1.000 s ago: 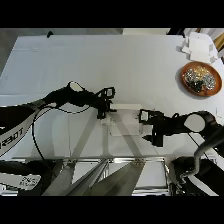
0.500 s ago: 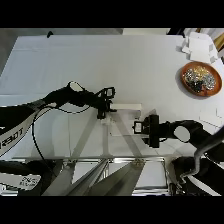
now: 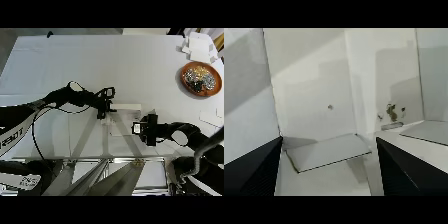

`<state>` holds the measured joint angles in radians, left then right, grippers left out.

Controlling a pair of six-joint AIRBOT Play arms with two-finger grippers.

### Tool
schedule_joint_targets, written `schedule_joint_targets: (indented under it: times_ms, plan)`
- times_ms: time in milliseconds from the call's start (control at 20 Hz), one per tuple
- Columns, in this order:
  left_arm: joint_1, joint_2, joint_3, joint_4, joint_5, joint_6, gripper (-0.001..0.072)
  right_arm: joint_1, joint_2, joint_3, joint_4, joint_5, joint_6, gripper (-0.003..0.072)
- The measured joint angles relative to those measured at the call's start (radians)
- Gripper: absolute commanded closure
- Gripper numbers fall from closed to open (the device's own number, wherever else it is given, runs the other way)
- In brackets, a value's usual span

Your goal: Fold the box and place the chain.

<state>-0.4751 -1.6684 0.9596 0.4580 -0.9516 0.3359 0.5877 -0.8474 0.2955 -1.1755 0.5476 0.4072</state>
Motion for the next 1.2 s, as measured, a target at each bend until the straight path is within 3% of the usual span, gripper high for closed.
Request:
schedule_joint_targets:
  times_ms: [150,750,1200]
  plan:
    - [0.000,0.000,0.000,0.002,-0.002,0.000,0.0699,0.000,0.001,0.001,0.001,-0.060,0.010,0.0034]
    - [0.000,0.000,0.000,0.000,-0.003,0.000,0.0699,0.044,0.029,-0.001,-0.011,-0.027,-0.013,0.0036]
    - [0.000,0.000,0.000,0.000,-0.003,0.000,0.0699,0.100,0.030,-0.044,-0.028,-0.105,-0.019,0.0036]
